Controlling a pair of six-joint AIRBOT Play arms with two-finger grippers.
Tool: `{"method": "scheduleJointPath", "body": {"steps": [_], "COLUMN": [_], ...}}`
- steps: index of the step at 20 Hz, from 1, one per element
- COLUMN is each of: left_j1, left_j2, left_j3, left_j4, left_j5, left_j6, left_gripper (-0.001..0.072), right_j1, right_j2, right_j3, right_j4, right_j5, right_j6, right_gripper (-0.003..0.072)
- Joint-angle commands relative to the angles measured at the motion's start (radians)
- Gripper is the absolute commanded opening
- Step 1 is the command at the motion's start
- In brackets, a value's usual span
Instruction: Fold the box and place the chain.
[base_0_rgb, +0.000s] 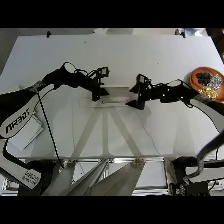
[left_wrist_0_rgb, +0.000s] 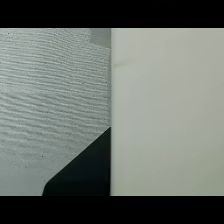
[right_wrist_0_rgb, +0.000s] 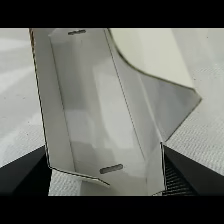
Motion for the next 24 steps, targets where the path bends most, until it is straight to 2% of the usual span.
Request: {"method": "scheduleJointPath", "body": {"steps": [1,4,8,24], "left_j1": [0.0,0.0,0.0,0.0], "left_j2": [0.0,0.0,0.0,0.0], "left_j3": [0.0,0.0,0.0,0.0], "left_j4": [0.0,0.0,0.0,0.0], "left_j5": [0.002,0.002,0.002,0.002], "left_j6": [0.0,0.0,0.0,0.0], "left_gripper": [0.0014,0.0014,0.0014,0.0014], "right_j1": [-0.007,-0.007,-0.001,0.051], "right_j2": [-0.011,-0.019,-0.076,-0.111], "right_j3": [0.004,0.014,0.117,0.124], "right_j4": [-0.006,-0.011,-0.135,-0.161], "right_j5": [0.027,0.037,0.132,0.054], "right_j6": [0.002,-0.004,0.064,0.132], "right_gripper": [0.0682,0.0682,0.0682,0.0682]}}
